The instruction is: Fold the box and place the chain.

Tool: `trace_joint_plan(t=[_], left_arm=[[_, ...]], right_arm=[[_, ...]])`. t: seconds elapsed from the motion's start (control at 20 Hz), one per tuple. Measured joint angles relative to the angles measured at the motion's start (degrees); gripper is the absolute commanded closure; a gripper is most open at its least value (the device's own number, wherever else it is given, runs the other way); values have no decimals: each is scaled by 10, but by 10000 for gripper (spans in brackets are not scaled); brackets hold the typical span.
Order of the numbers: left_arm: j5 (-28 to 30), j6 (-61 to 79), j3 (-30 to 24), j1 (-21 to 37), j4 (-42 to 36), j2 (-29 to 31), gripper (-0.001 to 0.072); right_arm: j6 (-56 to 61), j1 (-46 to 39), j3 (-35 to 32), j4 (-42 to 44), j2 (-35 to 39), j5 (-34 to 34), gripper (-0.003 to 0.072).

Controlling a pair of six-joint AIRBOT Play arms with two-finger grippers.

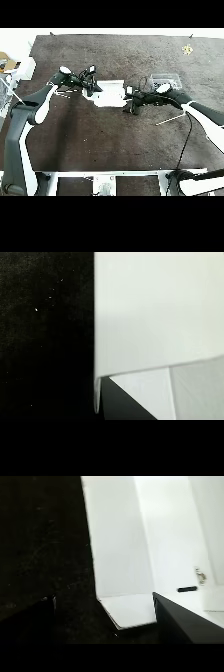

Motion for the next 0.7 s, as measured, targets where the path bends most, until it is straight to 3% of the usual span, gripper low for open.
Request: trace_joint_plan(t=[0.4,0.7], left_arm=[[0,0,0,-1,0,0,699],[0,0,0,-1,0,0,699]], right_arm=[[1,19,18,18,-25,-92,11],[37,-14,64,34,-23,-50,10]])
